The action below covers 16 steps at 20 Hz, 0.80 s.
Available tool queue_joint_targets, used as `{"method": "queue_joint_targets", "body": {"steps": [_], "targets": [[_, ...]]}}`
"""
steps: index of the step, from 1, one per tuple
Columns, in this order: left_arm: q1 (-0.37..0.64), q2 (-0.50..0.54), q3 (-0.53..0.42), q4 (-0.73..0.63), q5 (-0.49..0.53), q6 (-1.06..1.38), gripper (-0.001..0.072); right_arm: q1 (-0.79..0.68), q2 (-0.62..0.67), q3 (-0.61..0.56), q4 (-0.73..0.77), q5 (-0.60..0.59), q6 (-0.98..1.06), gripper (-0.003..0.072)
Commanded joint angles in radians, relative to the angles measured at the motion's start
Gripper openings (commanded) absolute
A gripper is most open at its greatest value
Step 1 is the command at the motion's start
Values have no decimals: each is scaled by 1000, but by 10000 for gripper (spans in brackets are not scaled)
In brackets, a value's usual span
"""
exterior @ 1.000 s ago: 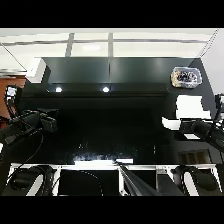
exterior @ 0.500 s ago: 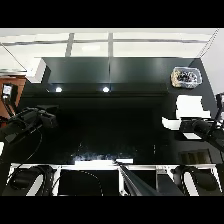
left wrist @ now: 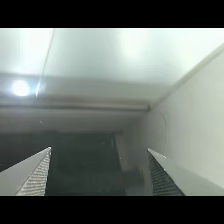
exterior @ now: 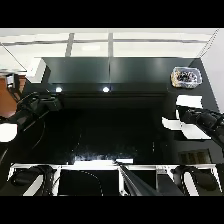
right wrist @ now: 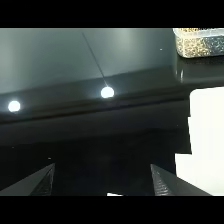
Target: Fold the box and place the chain.
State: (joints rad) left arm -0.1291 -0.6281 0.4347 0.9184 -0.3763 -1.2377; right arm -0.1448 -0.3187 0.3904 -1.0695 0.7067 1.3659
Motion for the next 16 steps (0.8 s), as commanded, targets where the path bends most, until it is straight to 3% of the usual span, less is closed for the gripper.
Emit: {"method": "queue_joint_targets", "body": {"steps": [1,2,4,8,12,16], "targets": [[-28,-107,45,-14,-68,14,706,-17,-39,2,-189,-39,268,720],[-39,-123,50,-14,-87,15,706,-43,-84,21,-285,-36,367,720],[-53,-135,51,-14,-111,15,706,-111,-224,102,-368,-32,362,720],[-52,-135,51,-14,-129,15,706,-332,-607,412,-480,80,305,720],[-52,-135,51,-14,-154,15,706,-665,-893,684,-425,301,300,720],[-52,-136,51,-14,-148,15,706,-927,-1023,783,-283,283,113,720]]}}
